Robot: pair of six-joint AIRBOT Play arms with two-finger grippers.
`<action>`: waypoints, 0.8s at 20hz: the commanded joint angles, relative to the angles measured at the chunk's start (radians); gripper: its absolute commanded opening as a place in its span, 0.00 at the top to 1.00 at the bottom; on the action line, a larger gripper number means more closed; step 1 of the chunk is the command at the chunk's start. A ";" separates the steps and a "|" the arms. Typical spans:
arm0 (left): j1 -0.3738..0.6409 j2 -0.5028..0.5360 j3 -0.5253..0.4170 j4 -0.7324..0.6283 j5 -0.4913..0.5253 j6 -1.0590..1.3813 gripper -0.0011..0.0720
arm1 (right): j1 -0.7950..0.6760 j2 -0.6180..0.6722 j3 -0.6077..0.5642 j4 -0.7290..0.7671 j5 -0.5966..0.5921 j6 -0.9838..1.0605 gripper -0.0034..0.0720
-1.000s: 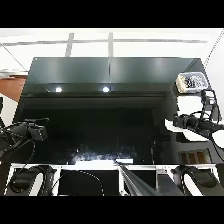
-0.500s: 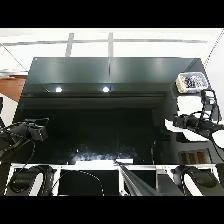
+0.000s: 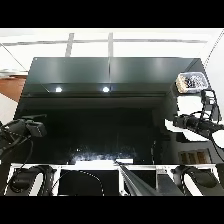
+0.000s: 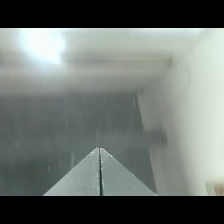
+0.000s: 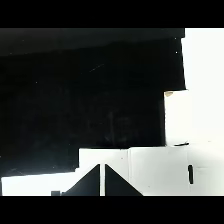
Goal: Fold the box and place the chain.
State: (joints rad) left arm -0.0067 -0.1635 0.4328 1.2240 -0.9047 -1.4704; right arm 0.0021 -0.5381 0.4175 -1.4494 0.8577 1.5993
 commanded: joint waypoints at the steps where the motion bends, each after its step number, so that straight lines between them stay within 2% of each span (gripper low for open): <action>1: 0.001 0.001 -0.005 -0.069 0.166 0.000 0.94 | 0.000 0.001 0.000 0.001 -0.028 0.000 0.90; 3: 0.001 0.000 -0.005 -0.077 0.182 0.000 0.93 | 0.000 0.001 0.000 0.010 -0.072 0.000 0.90; 4: 0.001 -0.006 -0.005 -0.077 0.196 0.000 0.74 | 0.000 0.001 0.000 0.008 -0.108 0.001 0.75; 5: 0.001 -0.016 -0.005 -0.077 0.201 0.001 0.16 | 0.000 0.000 0.000 0.008 -0.130 0.001 0.04; 6: 0.001 -0.032 -0.005 -0.077 0.191 -0.001 0.02 | 0.000 -0.003 0.000 -0.004 -0.151 -0.014 0.00; 7: 0.000 -0.053 -0.004 -0.078 0.167 0.001 0.02 | -0.008 -0.007 0.002 -0.058 -0.159 -0.010 0.00; 9: -0.001 -0.104 -0.004 -0.082 0.100 0.001 0.02 | -0.103 -0.040 0.027 -0.315 -0.155 0.087 0.01; 10: -0.001 -0.137 -0.004 -0.084 0.069 0.003 0.02 | -0.197 -0.071 0.052 -0.435 -0.156 0.124 0.01; 11: -0.001 -0.170 -0.004 -0.085 0.050 0.011 0.02 | -0.334 -0.117 0.087 -0.492 -0.169 0.124 0.01; 13: -0.001 -0.237 -0.004 -0.119 0.048 0.052 0.02 | -0.643 -0.233 0.168 -0.466 -0.225 0.122 0.02; 15: -0.001 -0.298 -0.004 -0.166 0.076 0.080 0.02 | -0.914 -0.365 0.247 -0.268 -0.293 0.117 0.02; 16: -0.001 -0.325 -0.003 -0.176 0.090 0.080 0.02 | -1.022 -0.435 0.301 -0.136 -0.263 0.064 0.02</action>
